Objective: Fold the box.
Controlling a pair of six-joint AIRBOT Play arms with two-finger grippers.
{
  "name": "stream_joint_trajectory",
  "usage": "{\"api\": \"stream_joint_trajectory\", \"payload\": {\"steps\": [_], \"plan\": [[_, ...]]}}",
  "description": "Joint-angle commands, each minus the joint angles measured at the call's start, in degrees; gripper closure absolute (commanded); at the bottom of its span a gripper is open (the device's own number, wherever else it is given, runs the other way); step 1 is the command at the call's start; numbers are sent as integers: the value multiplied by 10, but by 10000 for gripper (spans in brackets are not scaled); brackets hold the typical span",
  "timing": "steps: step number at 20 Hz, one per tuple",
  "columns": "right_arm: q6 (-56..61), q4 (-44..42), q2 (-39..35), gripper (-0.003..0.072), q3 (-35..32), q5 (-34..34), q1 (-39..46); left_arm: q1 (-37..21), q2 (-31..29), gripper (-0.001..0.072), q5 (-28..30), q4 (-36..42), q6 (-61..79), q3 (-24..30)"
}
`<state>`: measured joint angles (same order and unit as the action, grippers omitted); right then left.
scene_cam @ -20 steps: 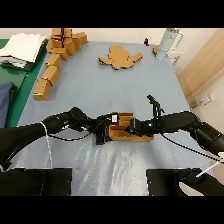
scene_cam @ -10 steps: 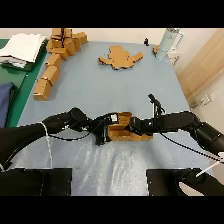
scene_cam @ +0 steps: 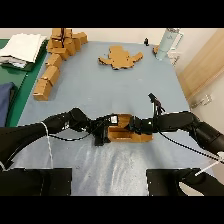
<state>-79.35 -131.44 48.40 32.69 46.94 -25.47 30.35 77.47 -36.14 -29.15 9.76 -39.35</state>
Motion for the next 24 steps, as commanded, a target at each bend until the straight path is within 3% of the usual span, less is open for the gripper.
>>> {"api": "stream_joint_trajectory", "payload": {"steps": [1, 7, 13, 19, 24], "plan": [[-2, 0, 17, 681, 1, -33, 0, 0, 0, 306, -4, -5, -3, 0], [-120, 3, 157, 681, 99, -62, 1, 0, 0, 306, -3, -5, -3, 0], [-179, 3, 263, 681, 111, -57, -9, 0, 0, 306, -3, -5, -3, 0], [-221, 5, 274, 681, 113, -59, -19, 0, 0, 306, -3, -5, -3, 0], [-254, 12, 225, 681, 116, -60, -19, 0, 0, 306, -3, -5, -3, 0]]}}
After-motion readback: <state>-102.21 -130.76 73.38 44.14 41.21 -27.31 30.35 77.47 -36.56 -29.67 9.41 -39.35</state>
